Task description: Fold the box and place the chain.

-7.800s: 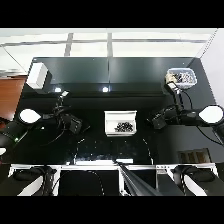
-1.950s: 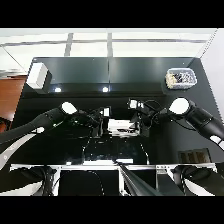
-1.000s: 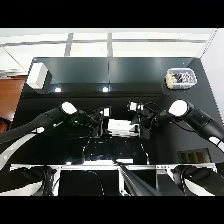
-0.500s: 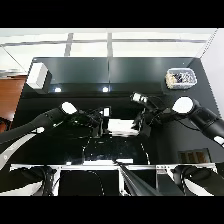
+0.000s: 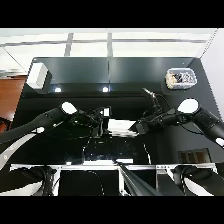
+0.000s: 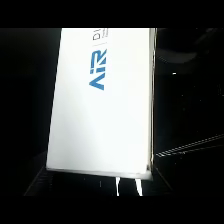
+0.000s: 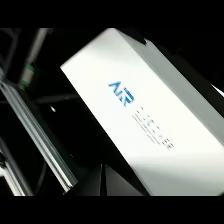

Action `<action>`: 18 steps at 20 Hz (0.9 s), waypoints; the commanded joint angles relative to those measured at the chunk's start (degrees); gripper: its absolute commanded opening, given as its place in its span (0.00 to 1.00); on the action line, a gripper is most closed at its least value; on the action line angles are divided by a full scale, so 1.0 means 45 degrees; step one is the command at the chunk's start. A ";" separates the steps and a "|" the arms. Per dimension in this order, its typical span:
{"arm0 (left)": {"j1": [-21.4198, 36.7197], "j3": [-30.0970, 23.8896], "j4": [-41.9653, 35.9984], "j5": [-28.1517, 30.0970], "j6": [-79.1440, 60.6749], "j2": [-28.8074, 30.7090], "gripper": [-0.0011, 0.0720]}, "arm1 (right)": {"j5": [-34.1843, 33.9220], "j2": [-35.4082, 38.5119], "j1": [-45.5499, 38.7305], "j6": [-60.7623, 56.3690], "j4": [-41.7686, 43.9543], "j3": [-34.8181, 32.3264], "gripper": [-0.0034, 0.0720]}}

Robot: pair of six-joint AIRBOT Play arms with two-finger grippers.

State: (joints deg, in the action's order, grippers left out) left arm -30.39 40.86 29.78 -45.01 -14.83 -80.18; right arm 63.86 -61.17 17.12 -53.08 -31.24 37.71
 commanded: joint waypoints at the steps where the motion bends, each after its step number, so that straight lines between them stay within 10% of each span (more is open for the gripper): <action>1: -0.0005 0.0005 -0.0005 -0.0005 0.0015 0.0000 0.49 | -0.1083 -0.0019 0.0019 -0.1263 0.1054 -0.0097 0.06; 18: -0.0005 0.0005 -0.0005 -0.0010 0.0015 0.0000 0.49 | -0.2565 -0.1530 0.0267 -0.2443 0.0602 -0.1399 0.06</action>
State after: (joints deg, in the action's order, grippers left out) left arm -30.39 40.86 29.78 -45.06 -14.76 -80.18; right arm 53.19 -67.75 18.31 -65.80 -27.24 31.73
